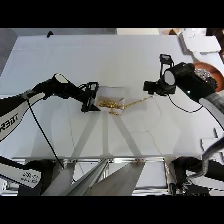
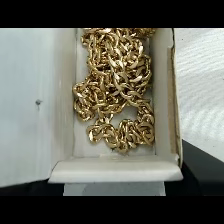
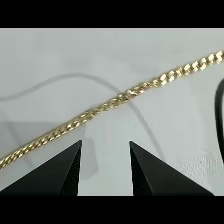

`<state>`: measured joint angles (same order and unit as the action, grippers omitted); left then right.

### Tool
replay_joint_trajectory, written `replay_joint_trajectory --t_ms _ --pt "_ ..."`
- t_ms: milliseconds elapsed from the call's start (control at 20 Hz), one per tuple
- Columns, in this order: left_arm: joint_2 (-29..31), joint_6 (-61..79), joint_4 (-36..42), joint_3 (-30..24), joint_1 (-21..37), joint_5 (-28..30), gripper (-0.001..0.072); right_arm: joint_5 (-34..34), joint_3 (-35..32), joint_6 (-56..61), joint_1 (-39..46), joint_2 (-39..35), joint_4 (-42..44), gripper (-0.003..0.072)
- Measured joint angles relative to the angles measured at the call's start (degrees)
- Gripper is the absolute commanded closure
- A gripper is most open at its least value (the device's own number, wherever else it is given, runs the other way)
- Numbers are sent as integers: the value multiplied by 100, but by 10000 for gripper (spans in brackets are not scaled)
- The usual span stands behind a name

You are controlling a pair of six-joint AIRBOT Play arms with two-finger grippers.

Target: Fold the box and place the chain.

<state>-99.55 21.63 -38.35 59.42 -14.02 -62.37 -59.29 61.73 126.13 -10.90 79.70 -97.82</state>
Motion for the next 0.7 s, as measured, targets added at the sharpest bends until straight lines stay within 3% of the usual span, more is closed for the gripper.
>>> replay_joint_trajectory --t_ms 400,450,550,650,700 --pt "0 0 0 0 0 0 377 177 0 1362 -153 748 -334 335" --pt "0 -2 0 0 0 0 377 177 0 1429 -155 822 -337 364" --pt "0 -2 2 0 0 0 377 234 0 1523 -160 942 -356 556" --pt "0 -2 0 0 0 0 377 348 2 1587 -162 1005 -369 659" --pt "0 0 0 0 0 0 377 426 4 1602 -164 1023 -376 670"
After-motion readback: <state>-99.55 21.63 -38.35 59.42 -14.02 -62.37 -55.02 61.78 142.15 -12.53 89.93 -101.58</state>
